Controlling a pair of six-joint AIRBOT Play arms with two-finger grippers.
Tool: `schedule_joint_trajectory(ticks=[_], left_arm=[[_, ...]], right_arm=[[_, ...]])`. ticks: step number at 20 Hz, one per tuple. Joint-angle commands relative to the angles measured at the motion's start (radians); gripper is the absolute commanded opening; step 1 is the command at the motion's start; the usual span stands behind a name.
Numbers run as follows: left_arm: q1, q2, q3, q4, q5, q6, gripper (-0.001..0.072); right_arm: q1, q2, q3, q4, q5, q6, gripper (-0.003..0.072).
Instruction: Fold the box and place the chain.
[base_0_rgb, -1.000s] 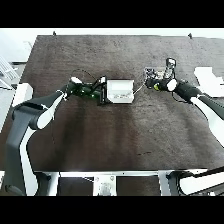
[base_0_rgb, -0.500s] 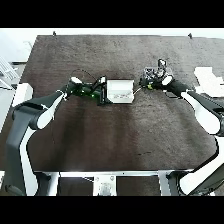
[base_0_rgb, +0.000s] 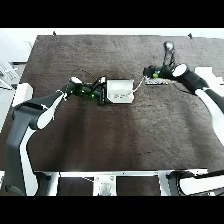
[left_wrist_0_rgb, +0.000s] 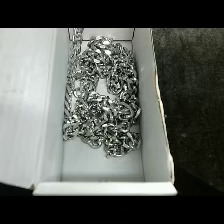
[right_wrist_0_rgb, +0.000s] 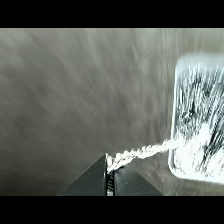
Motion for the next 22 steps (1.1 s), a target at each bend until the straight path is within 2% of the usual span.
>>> schedule_joint_trajectory(ticks=[1, 5, 13, 17, 22], left_arm=[[0.0, 0.001, 0.001, 0.0, 0.0, 0.0, 0.0351], [0.0, 0.001, 0.001, 0.0, 0.0, 0.0, 0.035], [0.0, 0.001, 0.001, 0.0, 0.0, 0.0, 0.035], [0.0, 0.001, 0.001, 0.0, -0.001, 0.0, 0.035], [0.0, 0.001, 0.001, 0.0, -0.001, 0.0, 0.035]], right_arm=[[0.024, 0.193, -0.018, -0.053, 0.026, 0.003, 0.0003], [0.089, 0.335, -0.018, -0.152, 0.068, 0.039, 0.0003], [0.31, 0.522, -0.012, -0.554, 0.031, 0.294, 0.0002], [0.357, 0.535, 0.046, -0.6, 0.026, 0.317, 0.0002], [0.406, 0.529, 0.048, -0.6, 0.025, 0.325, 0.0002]])
